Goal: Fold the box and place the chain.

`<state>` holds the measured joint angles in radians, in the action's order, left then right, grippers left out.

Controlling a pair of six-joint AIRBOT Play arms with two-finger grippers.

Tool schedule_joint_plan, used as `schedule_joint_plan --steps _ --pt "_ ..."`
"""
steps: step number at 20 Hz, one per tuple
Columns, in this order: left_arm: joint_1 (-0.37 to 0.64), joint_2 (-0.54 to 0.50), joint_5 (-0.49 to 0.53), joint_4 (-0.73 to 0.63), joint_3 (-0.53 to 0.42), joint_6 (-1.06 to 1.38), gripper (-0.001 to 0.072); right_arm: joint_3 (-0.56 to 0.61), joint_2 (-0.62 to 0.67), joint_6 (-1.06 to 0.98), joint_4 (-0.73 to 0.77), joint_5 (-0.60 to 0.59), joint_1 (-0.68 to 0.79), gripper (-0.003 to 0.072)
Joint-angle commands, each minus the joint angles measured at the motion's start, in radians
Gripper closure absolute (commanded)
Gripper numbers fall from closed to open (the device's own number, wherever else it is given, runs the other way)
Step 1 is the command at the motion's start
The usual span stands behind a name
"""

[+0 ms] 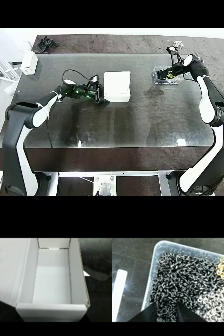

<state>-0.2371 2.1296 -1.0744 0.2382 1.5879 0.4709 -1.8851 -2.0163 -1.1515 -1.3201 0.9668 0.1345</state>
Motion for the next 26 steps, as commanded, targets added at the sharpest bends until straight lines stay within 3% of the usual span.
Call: schedule_joint_plan --steps 1,4,6,13,21,26 --pt "-0.001 0.000 0.000 0.000 0.001 0.000 0.0232 -0.001 -0.005 0.008 0.004 -0.008 -0.004 0.0477" --pt "-0.001 0.000 0.000 0.000 0.001 0.000 0.0232 -0.001 -0.011 0.008 0.004 -0.006 -0.004 0.0505" --pt "-0.001 0.000 0.000 0.000 0.001 0.000 0.0232 -0.001 -0.012 0.008 0.003 -0.006 -0.004 0.0673" --pt "-0.001 0.000 0.000 0.000 0.001 0.000 0.0232 -0.073 0.042 -0.027 0.003 0.066 -0.007 0.0678" --pt "-0.001 0.000 0.000 0.000 0.001 0.000 0.0232 -0.077 0.302 -0.056 0.003 0.171 -0.022 0.0678" --pt "-0.001 0.000 0.000 0.000 0.001 0.000 0.0232 -0.077 0.515 -0.056 0.003 0.197 -0.105 0.0678"
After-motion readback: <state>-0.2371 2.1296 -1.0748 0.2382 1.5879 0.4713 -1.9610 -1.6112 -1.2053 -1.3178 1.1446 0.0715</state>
